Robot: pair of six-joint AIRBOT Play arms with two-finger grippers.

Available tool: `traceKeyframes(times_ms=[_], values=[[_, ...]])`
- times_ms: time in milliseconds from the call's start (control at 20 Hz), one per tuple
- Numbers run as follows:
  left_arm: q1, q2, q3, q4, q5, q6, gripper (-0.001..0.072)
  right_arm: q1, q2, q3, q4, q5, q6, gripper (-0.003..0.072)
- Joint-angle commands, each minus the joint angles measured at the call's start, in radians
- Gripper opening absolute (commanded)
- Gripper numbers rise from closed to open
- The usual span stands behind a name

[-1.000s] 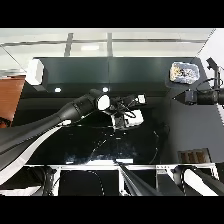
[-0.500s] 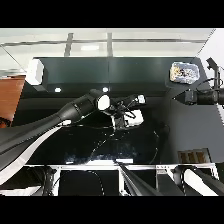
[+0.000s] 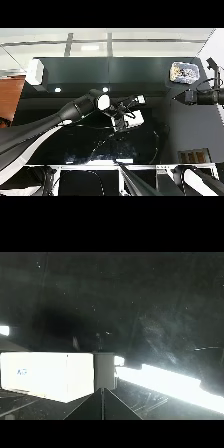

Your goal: Fold the box and place the chain.

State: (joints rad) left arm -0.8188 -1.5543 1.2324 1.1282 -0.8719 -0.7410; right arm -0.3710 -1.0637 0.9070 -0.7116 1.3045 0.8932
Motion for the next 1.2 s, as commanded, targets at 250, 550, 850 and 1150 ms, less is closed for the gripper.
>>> traceKeyframes(times_ms=[250,550,850,1150], values=[[0.000,-0.018,0.001,-0.003,0.023,0.010,0.0709,0.000,0.000,0.000,0.000,0.000,0.000,0.0014],[-0.023,-0.050,0.002,-0.003,0.119,0.009,0.0710,0.000,0.000,0.000,0.000,0.000,0.000,0.0015],[-0.068,-0.147,0.082,-0.003,0.135,-0.001,0.0706,0.000,0.000,0.000,0.000,0.000,0.000,0.0015],[0.020,-0.050,0.245,0.414,-0.301,-0.449,0.0223,0.000,0.000,0.000,0.000,0.001,0.002,0.0015]])
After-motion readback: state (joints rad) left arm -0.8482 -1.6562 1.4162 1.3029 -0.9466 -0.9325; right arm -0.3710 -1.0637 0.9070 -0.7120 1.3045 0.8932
